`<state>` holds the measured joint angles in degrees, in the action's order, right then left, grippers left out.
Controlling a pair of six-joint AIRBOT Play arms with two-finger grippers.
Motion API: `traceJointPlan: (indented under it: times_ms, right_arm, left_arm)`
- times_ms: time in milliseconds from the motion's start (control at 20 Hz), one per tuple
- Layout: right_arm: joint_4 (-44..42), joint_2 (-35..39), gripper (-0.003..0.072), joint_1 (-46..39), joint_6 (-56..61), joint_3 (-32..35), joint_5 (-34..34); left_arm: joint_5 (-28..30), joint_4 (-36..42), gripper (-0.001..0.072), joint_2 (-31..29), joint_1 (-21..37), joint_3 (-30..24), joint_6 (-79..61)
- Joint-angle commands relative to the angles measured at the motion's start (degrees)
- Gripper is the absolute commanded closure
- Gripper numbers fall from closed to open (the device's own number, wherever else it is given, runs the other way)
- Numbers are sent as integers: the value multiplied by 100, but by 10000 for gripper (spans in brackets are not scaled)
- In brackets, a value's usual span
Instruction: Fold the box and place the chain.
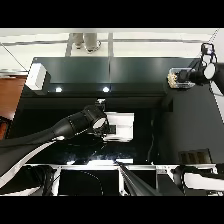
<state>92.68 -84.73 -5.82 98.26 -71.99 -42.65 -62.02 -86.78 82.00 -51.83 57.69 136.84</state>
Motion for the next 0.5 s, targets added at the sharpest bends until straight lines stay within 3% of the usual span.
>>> traceJointPlan:
  times_ms: [0, 200, 400, 450]
  right_arm:
    - [-111, -1294, 12, -199, 184, -1434, -319]
    - [85, -2236, 13, -262, 227, -2361, -949]
    - [81, -2542, 14, -269, 227, -2406, -1126]
    - [79, -2557, 157, -280, 223, -2406, -1211]
  left_arm:
    - [0, 46, 686, -2, 4, 0, -2]
    - [24, 44, 686, -2, 4, 0, -2]
    - [20, 44, 686, -2, 4, 0, -2]
    - [22, 44, 686, -2, 4, 0, -2]
